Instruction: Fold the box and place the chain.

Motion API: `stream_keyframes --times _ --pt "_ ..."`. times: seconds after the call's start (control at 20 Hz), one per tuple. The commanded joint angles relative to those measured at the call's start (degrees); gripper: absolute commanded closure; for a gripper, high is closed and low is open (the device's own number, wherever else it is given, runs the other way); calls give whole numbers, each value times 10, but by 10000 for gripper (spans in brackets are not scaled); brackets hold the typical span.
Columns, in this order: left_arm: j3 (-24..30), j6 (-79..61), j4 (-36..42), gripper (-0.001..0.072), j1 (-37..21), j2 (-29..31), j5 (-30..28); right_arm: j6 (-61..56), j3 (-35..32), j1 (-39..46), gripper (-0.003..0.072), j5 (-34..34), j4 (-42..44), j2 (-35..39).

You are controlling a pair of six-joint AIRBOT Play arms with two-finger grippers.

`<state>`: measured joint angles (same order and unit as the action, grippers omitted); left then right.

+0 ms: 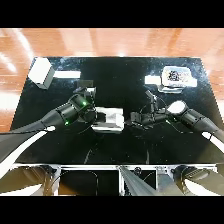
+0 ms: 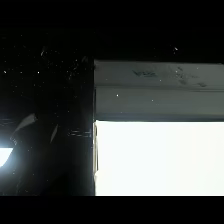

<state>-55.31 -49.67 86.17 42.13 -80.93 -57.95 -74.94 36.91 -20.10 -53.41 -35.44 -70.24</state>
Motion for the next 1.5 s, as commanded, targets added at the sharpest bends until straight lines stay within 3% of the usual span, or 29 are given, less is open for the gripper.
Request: stream_keyframes --times 0.0,0.4,0.8,1.05,1.1,1.45 --pt "0 0 -1 690 0 0 0 0 10 0 0 -17 5 0" --pt "0 0 0 690 0 0 0 -35 53 -48 2 5 4 0" --pt "0 0 -1 690 0 0 0 -169 78 -138 12 61 -150 -1" --pt "0 0 0 690 0 0 1 -251 112 -149 43 59 -234 -3" --pt "0 0 0 690 0 0 1 -260 114 -153 79 58 -240 -4" --pt "0 0 -1 690 0 0 1 -375 158 -207 82 52 -359 -33"
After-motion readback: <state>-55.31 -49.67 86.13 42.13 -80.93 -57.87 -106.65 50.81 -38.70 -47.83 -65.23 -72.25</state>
